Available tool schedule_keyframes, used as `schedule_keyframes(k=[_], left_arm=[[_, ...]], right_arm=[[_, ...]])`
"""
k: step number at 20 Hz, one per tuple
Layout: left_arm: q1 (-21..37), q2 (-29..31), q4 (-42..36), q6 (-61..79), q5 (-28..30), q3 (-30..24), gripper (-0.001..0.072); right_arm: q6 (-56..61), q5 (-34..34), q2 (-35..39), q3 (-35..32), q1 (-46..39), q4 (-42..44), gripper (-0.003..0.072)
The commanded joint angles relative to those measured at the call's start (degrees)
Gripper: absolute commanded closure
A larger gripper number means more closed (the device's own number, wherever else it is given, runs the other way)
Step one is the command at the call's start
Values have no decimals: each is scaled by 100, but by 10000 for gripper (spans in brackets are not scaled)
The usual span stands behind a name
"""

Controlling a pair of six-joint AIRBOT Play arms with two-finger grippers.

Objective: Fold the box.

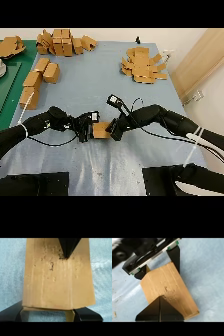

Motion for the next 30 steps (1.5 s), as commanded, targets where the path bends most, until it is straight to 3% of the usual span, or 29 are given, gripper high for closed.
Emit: schedule_keyframes(k=[1,5,6,9,11,22,30], left_arm=[[0,4,2,0,2,7,118],[2,4,2,0,2,7,118],[2,4,2,0,4,7,118],[2,4,2,0,0,4,118],[0,4,2,0,2,7,118],[2,4,2,0,0,7,118],[2,4,2,0,2,7,118]], right_arm=[[-17,859,586,-195,339,-592,683],[-173,715,726,-197,361,-1051,670],[-273,667,678,-197,361,-1132,599],[-850,640,573,-197,363,-1130,565],[-870,756,520,-184,361,-1132,319],[-870,774,334,-177,363,-828,317],[-2013,682,153,-173,374,-997,310]])
